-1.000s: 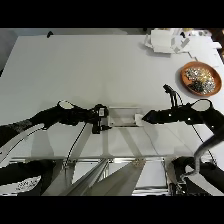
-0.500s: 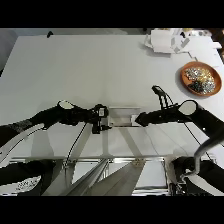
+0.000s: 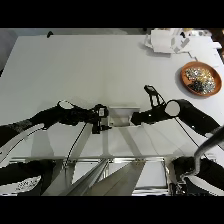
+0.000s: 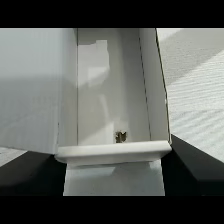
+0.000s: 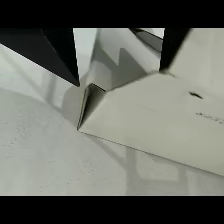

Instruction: Fold the box and place the chain.

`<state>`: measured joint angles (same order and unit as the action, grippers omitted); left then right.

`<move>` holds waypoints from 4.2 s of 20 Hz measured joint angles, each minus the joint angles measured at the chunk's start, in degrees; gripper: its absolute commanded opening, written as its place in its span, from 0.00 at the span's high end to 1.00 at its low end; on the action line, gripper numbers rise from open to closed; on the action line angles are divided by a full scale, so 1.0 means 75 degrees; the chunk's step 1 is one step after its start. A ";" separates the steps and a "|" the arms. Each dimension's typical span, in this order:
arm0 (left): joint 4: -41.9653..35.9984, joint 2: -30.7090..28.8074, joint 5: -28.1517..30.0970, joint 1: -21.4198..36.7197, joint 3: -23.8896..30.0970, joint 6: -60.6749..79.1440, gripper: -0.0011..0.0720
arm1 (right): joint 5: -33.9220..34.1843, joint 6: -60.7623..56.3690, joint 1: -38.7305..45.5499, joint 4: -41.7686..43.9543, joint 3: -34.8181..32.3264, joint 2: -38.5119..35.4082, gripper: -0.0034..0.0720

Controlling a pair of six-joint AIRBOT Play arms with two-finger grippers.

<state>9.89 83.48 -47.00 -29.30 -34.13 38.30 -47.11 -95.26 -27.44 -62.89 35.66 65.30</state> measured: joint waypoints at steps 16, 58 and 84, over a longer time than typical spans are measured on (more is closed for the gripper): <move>-0.0017 0.0000 0.0009 0.0000 -0.0003 0.0015 0.80 | -0.0597 -0.2626 -0.1396 -0.1740 0.1090 0.1046 0.07; -0.0035 0.0000 0.0015 -0.0003 -0.0003 0.0003 0.80 | -0.0924 -0.3567 -0.1384 -0.2894 0.1105 0.1122 0.63; 0.0006 0.0000 -0.0023 0.0003 -0.0003 0.0003 0.80 | -0.0297 -0.3838 -0.1877 -0.3733 0.1116 0.1623 0.67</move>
<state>9.93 83.48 -47.18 -29.28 -34.15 38.33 -49.34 -124.05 -41.52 -90.89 44.03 77.47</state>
